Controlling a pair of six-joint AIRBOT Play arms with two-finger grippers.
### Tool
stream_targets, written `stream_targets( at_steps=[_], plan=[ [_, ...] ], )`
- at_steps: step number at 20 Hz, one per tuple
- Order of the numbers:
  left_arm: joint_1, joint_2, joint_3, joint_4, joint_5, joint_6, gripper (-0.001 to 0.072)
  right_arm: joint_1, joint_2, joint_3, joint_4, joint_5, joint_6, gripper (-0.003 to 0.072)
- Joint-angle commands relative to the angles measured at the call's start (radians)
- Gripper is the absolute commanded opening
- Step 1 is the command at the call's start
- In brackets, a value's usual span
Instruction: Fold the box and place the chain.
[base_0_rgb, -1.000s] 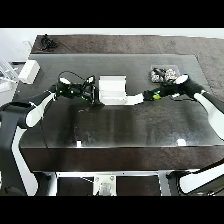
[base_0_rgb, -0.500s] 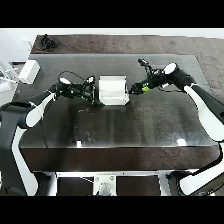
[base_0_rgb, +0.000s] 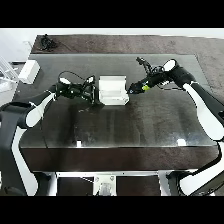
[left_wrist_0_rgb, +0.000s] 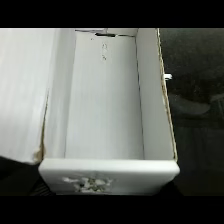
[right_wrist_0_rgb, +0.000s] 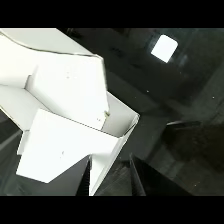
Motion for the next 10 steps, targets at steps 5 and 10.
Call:
stream_targets(
  at_steps=[5, 10],
  plan=[
    [0.001, 0.0, 0.001, 0.0, 0.001, 0.0, 0.0355, 0.027, -0.008, 0.002, 0.072, 0.006, 0.006, 0.0304],
    [0.001, 0.0, 0.001, 0.0, 0.0, 0.0, 0.0355, 0.039, -0.009, 0.002, 0.071, 0.037, 0.006, 0.0393]
  ],
)
